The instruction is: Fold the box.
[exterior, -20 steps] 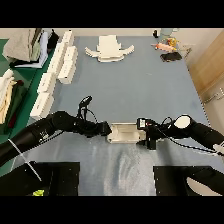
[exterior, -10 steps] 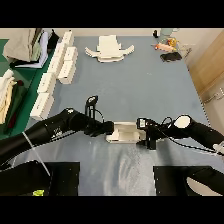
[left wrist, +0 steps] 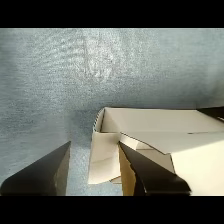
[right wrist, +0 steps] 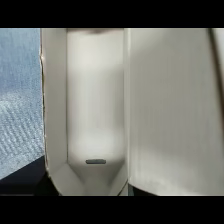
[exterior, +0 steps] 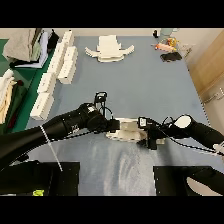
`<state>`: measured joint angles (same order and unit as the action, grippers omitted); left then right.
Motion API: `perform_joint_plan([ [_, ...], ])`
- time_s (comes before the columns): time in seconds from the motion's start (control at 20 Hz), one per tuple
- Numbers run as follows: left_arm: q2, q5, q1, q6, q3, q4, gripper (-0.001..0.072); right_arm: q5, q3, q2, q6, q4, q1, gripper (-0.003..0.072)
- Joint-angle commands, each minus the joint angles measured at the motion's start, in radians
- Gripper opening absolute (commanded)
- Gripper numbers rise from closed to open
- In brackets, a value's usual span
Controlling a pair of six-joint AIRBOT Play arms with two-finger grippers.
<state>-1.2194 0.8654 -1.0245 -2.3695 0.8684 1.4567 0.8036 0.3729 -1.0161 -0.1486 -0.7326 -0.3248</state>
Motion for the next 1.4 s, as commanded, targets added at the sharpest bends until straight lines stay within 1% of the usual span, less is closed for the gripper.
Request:
perform_joint_plan([
  [0.0,-0.021,0.012,-0.032,-0.025,0.019,0.006,0.0505,0.0,0.001,0.001,-0.006,0.0,-0.001,0.0509],
  [0.25,-0.02,0.092,-0.025,-0.018,0.019,0.006,0.0505,0.0,0.001,0.001,-0.007,-0.001,-0.001,0.0509],
  [0.35,-0.018,0.119,-0.021,0.022,0.02,0.006,0.0504,0.0,0.001,0.001,-0.006,0.0,-0.001,0.0509],
  [0.5,0.014,0.142,0.005,0.052,0.02,0.007,0.0504,0.0,0.001,0.001,-0.006,0.0,-0.001,0.0509],
  [0.55,0.031,0.14,0.026,0.055,0.02,0.005,0.0423,0.0,0.001,0.001,-0.006,-0.001,-0.001,0.0509],
  [0.6,0.046,0.137,0.047,0.062,0.02,-0.002,0.0395,0.0,0.001,0.001,-0.006,0.0,-0.001,0.0509],
  [0.75,0.062,0.128,0.097,0.154,0.02,-0.077,0.0396,0.0,0.001,0.001,-0.006,0.0,-0.001,0.051],
  [0.95,0.071,0.131,0.136,0.232,0.02,-0.122,0.0396,0.0,0.001,0.001,-0.006,0.0,-0.001,0.0509],
  [1.05,0.085,0.133,0.161,0.262,0.02,-0.166,0.0396,0.0,0.001,0.001,-0.006,0.0,-0.001,0.0509],
  [1.25,0.106,0.207,0.203,0.377,0.02,-0.266,0.0395,0.0,0.001,0.001,-0.006,-0.001,-0.001,0.0509],
  [1.35,0.13,0.249,0.221,0.407,0.02,-0.275,0.0395,0.0,0.001,0.001,-0.007,-0.001,-0.001,0.0509],
])
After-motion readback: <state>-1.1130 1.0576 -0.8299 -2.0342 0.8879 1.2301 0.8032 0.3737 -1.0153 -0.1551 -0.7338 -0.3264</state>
